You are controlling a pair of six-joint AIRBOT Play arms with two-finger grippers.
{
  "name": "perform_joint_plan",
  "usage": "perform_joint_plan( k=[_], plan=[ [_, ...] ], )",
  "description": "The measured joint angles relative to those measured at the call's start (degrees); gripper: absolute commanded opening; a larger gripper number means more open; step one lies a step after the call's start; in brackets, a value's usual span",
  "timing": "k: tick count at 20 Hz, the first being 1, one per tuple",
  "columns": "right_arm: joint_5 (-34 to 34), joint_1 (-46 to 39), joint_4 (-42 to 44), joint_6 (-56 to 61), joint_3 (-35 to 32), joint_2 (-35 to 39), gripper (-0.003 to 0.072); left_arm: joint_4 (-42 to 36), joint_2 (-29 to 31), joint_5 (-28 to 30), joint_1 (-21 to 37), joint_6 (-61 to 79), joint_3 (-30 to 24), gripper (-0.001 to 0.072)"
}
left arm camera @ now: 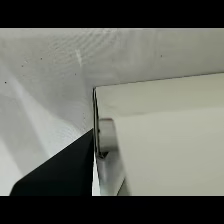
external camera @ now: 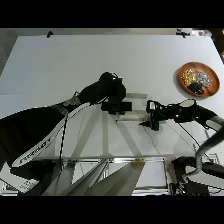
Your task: Fold the box and place the chain.
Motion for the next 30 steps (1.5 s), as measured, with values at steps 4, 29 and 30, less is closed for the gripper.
perform_joint_plan(
  k=[4, 29, 30],
  plan=[
    [0.02, 0.00, 0.00, 0.00, 0.00, 0.00, 0.0412, 0.09, -0.59, -0.17, -0.07, -1.33, 0.02, 0.0246],
    [0.07, 0.02, 0.02, 0.04, 0.00, -0.02, 0.0412, 6.05, -1.40, -0.72, -3.48, -12.85, -0.11, 0.0013],
    [0.07, 0.02, 0.04, 0.04, 0.00, 0.00, 0.0412, 6.12, -1.40, -0.72, -3.52, -11.45, -0.11, 0.0013]
  ],
)
